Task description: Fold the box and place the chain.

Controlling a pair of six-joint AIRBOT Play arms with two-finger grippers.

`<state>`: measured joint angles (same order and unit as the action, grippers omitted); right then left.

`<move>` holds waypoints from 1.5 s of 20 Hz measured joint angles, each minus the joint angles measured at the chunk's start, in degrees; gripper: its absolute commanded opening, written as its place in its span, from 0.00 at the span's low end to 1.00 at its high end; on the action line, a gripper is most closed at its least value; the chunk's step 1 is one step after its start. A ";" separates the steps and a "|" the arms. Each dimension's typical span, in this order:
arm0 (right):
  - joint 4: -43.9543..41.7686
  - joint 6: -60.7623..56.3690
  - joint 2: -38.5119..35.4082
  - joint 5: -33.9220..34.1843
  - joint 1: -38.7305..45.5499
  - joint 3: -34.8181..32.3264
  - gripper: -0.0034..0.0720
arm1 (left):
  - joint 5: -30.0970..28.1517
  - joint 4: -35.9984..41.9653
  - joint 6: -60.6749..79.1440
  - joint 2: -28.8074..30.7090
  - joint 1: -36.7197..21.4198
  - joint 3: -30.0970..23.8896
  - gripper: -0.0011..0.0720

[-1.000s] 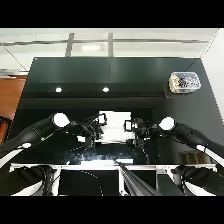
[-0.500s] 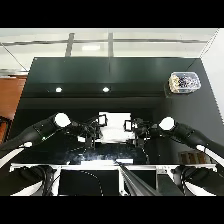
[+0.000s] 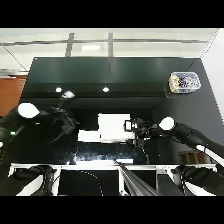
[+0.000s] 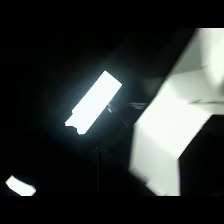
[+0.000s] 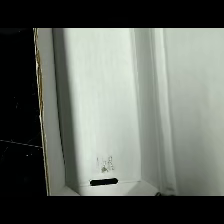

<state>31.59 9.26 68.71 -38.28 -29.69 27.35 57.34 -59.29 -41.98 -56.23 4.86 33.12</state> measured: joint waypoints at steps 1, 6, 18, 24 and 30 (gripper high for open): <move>0.00 0.00 0.00 0.00 0.00 0.00 0.30 | 1.60 -2.03 -5.70 0.63 -4.13 -0.37 0.05; 0.00 0.00 0.00 0.00 0.00 0.00 0.30 | 9.92 0.24 -25.29 -1.18 -19.65 -7.06 0.05; -0.02 0.02 0.00 -0.02 0.00 0.00 0.30 | 6.82 22.51 -19.19 -13.38 -2.27 -11.26 0.05; -0.02 0.00 0.00 -0.02 0.00 0.00 0.30 | 5.07 23.28 -17.09 -13.86 3.89 -4.94 0.70; -0.02 0.00 0.00 -0.02 0.00 0.00 0.30 | 7.65 22.58 -16.59 -13.79 4.85 -0.35 0.98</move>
